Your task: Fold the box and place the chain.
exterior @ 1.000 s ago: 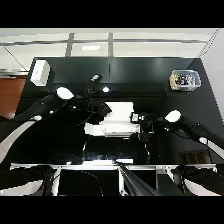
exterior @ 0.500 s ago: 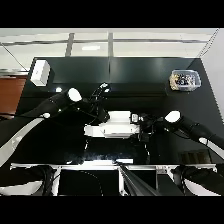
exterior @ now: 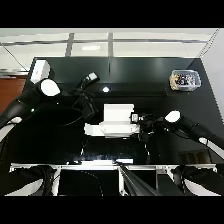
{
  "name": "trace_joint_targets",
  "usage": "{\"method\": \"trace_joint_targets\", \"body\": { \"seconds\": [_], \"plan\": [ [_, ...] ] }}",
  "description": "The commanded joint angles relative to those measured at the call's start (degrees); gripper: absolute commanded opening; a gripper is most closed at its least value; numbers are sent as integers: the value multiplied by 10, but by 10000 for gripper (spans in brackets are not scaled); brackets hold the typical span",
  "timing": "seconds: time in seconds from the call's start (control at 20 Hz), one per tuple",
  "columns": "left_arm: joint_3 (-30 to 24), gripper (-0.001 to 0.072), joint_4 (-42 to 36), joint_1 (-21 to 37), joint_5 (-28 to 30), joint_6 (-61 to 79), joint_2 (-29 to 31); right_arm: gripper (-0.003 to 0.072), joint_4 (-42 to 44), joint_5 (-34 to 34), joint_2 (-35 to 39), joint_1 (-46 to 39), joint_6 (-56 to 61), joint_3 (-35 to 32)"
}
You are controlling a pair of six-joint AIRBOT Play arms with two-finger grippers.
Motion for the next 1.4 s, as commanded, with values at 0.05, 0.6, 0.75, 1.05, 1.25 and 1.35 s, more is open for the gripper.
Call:
{"method": "trace_joint_targets", "body": {
  "seconds": [0.05, 0.6, 0.75, 1.05, 1.25, 1.35],
  "plan": [
    [-75, 718, -3, -7, -16, 210, 12, 440, 0, 0, 0, 0, 0, 0],
    [-97, 340, -41, -100, 76, 277, -44, 440, 0, 0, 0, 0, 0, 0],
    [-97, 148, -43, -100, 81, 275, -45, 440, 0, 0, 0, 0, 0, 0],
    [-97, 148, -78, -100, 99, 263, -53, 440, 0, 0, 0, 0, 0, 0],
    [-97, 148, -116, -99, 102, 263, -55, 440, 0, 0, 0, 0, 0, 0],
    [-97, 148, -110, -99, 101, 263, -56, 440, 0, 0, 0, 0, 0, 0]
  ]
}}
